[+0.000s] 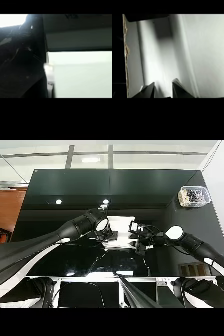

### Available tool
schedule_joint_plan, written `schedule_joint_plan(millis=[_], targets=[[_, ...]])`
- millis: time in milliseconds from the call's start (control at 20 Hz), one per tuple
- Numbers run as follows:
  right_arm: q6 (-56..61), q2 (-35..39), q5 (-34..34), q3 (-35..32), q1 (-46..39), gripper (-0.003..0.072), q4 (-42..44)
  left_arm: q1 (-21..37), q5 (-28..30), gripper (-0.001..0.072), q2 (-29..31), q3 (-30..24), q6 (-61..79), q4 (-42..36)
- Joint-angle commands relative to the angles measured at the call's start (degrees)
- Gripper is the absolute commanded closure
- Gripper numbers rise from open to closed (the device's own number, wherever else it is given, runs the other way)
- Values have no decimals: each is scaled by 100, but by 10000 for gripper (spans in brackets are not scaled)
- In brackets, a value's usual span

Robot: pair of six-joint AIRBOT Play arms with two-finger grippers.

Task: Fold the box and place the chain.

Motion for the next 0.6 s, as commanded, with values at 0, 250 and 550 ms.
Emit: schedule_joint_plan(millis=[0, 250, 550], targets=[[195, -15, -79, -2, 4, 278, 87, 0, -7, 684, 0, 7, 7, -4], [1858, 160, 59, 94, -111, 673, -286, 0, -28, 684, 0, 9, 7, -4], [6033, 1027, 2166, 861, -2485, 673, -2509, 0, -26, 684, 0, 9, 4, -26]])
